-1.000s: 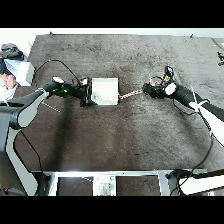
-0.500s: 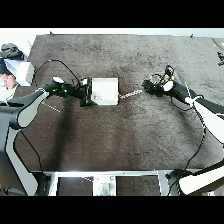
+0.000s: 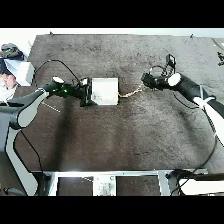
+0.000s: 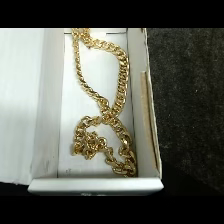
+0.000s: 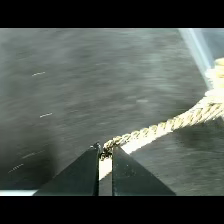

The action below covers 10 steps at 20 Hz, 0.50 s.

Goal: Fold the box and place the chain.

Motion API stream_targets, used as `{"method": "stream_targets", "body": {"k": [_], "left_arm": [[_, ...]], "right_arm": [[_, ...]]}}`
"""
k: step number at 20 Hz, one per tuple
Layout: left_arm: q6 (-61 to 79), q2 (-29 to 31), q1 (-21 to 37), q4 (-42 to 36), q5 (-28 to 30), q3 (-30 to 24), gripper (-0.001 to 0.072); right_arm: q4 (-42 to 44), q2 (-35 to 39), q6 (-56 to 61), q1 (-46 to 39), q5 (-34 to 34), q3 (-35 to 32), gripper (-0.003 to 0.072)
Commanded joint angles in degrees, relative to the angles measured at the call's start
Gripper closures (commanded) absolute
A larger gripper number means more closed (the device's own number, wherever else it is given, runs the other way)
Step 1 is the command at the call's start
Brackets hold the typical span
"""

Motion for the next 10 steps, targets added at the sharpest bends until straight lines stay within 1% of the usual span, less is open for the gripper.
{"method": "stream_targets", "body": {"k": [1, 4, 6, 10], "left_arm": [[0.0, 0.0, 0.0, 0.0, 0.0, 0.0, 0.0363], [0.0, 0.0, 0.0, 0.0, 0.0, 0.0, 0.0363], [0.0, 0.0, 0.0, 0.0, 0.0, 0.0, 0.0363], [0.0, 0.0, 0.0, 0.0, 0.0, 0.0, 0.0363]], "right_arm": [[0.0, 8.1, -3.3, 3.9, 3.0, 0.1, 0.0676], [0.0, 15.4, -3.7, 8.3, 0.4, 0.1, 0.0675], [0.0, 18.4, -3.7, 11.3, -2.0, 0.2, 0.0676], [0.0, 19.2, -5.0, 18.0, -4.7, 3.7, 0.0675]]}}
